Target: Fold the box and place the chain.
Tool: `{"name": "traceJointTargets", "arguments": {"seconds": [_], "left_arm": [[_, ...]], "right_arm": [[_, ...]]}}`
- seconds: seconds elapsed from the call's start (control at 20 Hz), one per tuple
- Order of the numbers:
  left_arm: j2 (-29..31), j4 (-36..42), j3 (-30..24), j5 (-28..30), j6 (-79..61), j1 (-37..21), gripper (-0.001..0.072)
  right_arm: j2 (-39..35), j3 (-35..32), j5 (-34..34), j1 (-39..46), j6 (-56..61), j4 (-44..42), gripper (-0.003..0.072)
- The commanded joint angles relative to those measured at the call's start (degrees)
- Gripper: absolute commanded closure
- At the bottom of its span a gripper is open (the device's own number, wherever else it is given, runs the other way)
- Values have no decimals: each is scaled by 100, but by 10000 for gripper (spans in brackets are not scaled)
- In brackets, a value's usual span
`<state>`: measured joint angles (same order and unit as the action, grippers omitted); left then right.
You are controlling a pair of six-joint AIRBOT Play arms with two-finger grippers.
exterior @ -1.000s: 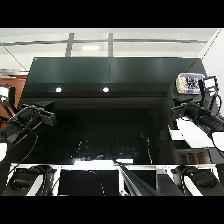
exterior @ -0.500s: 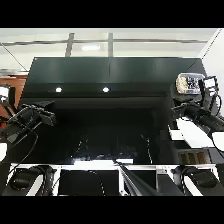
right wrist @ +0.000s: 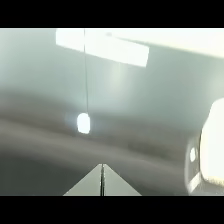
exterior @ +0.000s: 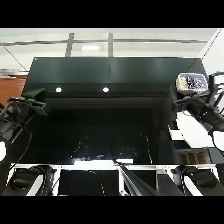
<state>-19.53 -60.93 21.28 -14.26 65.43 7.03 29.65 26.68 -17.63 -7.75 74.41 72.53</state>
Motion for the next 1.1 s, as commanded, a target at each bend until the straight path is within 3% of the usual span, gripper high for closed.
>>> {"name": "traceJointTargets", "arguments": {"seconds": [0.0,0.05,0.1,0.15,0.2,0.25,0.3,0.4,0.6,0.8,1.05], "left_arm": [[4,376,-2,1088,0,0,681],[4,476,-2,1174,0,0,680],[-9,487,-2,1182,-2,0,680],[-35,490,-2,1172,0,0,670],[-63,492,-2,1086,42,0,503],[-96,490,-2,911,105,0,172],[-149,490,-2,723,103,0,-11],[-304,407,4,-33,35,0,-11],[-1069,280,2,-2009,61,0,-11],[-1707,114,2,-2566,101,0,-11],[-1786,118,2,-2581,98,0,-11]], "right_arm": [[39,0,1565,7,9,-595,665],[122,13,1685,87,13,-590,467],[280,44,1532,273,20,-651,86],[476,48,1250,496,22,-769,-16],[693,72,824,772,20,-798,-17],[984,199,177,1165,20,-763,-17],[1298,444,-542,1639,24,-640,-16],[1998,1172,-1698,2789,328,-256,-16],[3171,2396,-3010,4946,693,881,-15],[3768,2876,-3829,6321,483,999,-14],[4730,3497,-4717,6933,-752,946,-13]]}}
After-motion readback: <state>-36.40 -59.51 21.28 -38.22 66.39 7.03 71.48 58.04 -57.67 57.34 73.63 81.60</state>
